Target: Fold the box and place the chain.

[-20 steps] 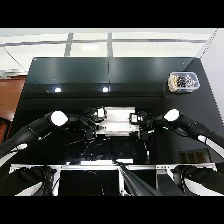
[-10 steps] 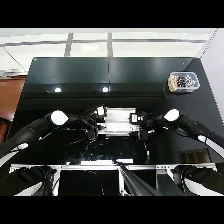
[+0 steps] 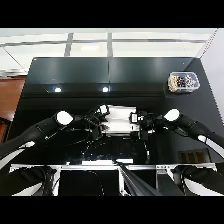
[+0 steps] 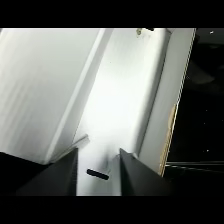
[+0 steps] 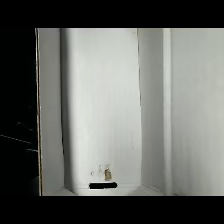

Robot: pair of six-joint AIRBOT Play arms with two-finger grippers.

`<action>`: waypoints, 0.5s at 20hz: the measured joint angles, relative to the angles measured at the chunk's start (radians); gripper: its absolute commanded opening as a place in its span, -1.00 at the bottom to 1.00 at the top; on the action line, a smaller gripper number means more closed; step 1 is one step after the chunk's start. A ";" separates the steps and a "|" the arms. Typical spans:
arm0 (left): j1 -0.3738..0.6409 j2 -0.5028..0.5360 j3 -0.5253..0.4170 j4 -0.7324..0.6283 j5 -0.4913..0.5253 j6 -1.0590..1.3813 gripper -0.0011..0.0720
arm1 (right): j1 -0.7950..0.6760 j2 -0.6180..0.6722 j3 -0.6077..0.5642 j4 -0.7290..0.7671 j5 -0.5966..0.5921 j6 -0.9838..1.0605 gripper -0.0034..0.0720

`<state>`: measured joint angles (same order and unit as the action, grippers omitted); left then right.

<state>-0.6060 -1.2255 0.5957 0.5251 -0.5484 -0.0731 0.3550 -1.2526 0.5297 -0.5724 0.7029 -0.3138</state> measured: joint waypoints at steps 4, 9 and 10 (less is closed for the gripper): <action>-0.014 -0.006 0.000 -0.008 -0.001 0.069 -0.15 | 0.000 0.000 0.000 -0.001 0.001 -0.002 -0.74; -0.024 -0.010 0.000 -0.010 0.014 0.106 -0.10 | 0.000 0.000 0.000 -0.001 0.002 0.000 -0.74; -0.024 -0.010 0.000 -0.011 0.013 0.108 -0.11 | 0.000 0.000 0.000 -0.001 0.002 0.000 -0.74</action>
<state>-0.6300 -1.2350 0.5961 0.5144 -0.5350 0.0349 0.3550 -1.2526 0.5297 -0.5732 0.7048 -0.3141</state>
